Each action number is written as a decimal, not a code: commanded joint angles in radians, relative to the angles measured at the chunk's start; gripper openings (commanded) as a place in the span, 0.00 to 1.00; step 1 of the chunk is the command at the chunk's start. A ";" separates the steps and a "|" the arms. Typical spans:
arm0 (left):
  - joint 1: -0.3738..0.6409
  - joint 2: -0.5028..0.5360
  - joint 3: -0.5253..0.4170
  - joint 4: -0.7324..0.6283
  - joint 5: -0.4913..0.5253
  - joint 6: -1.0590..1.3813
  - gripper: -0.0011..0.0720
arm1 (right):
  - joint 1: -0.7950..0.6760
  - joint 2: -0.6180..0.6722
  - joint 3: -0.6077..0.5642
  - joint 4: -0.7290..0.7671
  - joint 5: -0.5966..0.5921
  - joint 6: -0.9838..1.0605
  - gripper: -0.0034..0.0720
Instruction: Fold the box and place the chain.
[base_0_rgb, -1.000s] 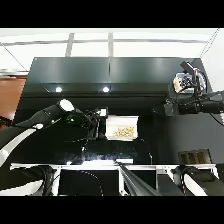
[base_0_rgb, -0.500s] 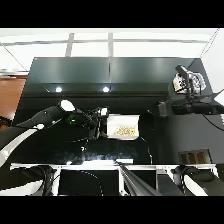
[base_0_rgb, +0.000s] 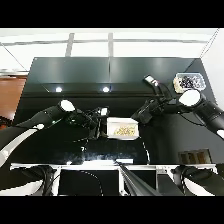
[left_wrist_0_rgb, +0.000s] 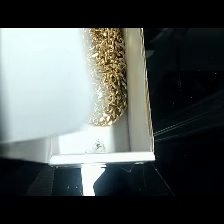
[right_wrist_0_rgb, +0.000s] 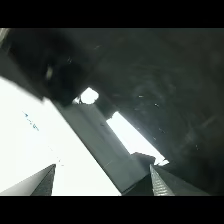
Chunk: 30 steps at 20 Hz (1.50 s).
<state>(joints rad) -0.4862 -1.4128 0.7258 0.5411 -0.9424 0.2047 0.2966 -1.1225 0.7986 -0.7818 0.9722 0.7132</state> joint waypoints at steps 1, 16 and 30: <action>0.000 -0.001 0.000 0.001 0.001 0.000 0.57 | 0.020 -0.011 0.029 -0.026 0.093 -0.343 0.96; 0.000 -0.001 0.000 0.001 0.004 0.001 0.57 | 0.113 0.023 -0.038 -0.023 0.109 -0.419 0.70; 0.000 -0.001 0.000 0.001 0.004 0.001 0.57 | 0.113 0.023 -0.045 -0.046 0.127 -0.406 0.27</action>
<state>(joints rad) -0.4862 -1.4128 0.7258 0.5415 -0.9375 0.2050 0.4088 -1.1000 0.7540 -0.8131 1.0924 0.2996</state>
